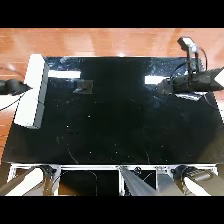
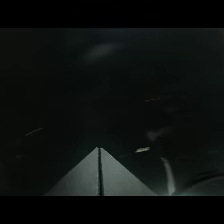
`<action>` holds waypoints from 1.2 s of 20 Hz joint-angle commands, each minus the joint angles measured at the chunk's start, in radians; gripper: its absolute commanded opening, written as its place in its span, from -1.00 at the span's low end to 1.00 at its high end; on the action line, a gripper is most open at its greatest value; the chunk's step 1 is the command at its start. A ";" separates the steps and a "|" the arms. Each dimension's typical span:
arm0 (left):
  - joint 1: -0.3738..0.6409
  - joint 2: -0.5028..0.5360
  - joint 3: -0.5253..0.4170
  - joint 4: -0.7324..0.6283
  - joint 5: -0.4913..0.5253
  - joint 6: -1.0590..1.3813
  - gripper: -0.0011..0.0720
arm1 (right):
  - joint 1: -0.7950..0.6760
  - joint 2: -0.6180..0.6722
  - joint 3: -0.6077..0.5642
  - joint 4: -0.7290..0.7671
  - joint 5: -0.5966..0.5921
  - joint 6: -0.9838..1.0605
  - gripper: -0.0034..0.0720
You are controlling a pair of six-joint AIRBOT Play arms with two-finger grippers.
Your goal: Fold the box and place the chain.
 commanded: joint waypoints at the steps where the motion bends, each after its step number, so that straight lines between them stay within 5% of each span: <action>1: -0.359 0.070 0.029 0.079 -0.191 -0.164 -0.91 | 0.013 0.001 0.116 -0.254 0.128 0.126 -0.79; 4: -0.714 0.076 0.029 0.410 -0.429 -0.460 -0.91 | -0.074 -0.002 0.085 -0.357 0.076 0.188 -0.79; 8: -0.957 -0.029 0.026 0.900 -0.370 -0.953 -0.91 | -0.218 -0.002 -0.033 -0.325 0.054 0.203 -0.79; 15: -0.849 -0.086 -0.014 0.842 -0.259 -0.918 -0.90 | -0.180 -0.120 -0.055 -0.262 0.072 0.211 -0.79; 24: -0.843 -0.087 -0.029 0.809 -0.249 -0.911 -0.90 | -0.180 -0.124 -0.055 -0.258 0.051 0.213 -0.79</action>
